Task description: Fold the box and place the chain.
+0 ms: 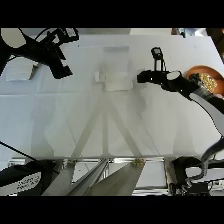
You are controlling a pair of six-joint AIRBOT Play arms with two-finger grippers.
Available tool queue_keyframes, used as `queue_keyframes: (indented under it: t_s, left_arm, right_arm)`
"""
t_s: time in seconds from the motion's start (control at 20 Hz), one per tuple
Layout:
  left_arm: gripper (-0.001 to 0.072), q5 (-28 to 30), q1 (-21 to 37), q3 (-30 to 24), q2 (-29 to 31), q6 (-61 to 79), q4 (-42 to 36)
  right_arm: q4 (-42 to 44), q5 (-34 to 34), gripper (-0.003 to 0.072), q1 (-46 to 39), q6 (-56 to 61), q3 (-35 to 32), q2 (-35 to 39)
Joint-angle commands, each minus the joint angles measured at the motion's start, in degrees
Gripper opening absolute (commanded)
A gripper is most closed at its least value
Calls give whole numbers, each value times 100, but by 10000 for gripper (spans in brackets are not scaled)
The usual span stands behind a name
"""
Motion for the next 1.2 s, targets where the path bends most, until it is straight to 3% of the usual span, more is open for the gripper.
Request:
queue_keyframes:
  t_s: [0.0, 0.2, 0.5, 1.0, 1.15]
  left_arm:
    - [700, 0, 4, 2, 0, 2, 0]
    - [700, 0, 4, 2, 0, 2, 0]
    - [700, 0, 4, 2, 0, 2, 0]
    - [701, 2, 4, 2, 0, 9, 0]
    - [701, 179, 7, 2, 2, 813, 22]
  right_arm:
    - [-4, -120, 14, -9, 15, -219, 11]
    - [-15, -52, 15, -9, 37, -219, 24]
    - [-33, 627, 16, -9, 33, -219, 24]
    - [-33, 621, 16, -9, 33, -219, 22]
    - [-31, 621, 16, -9, 33, -219, 22]
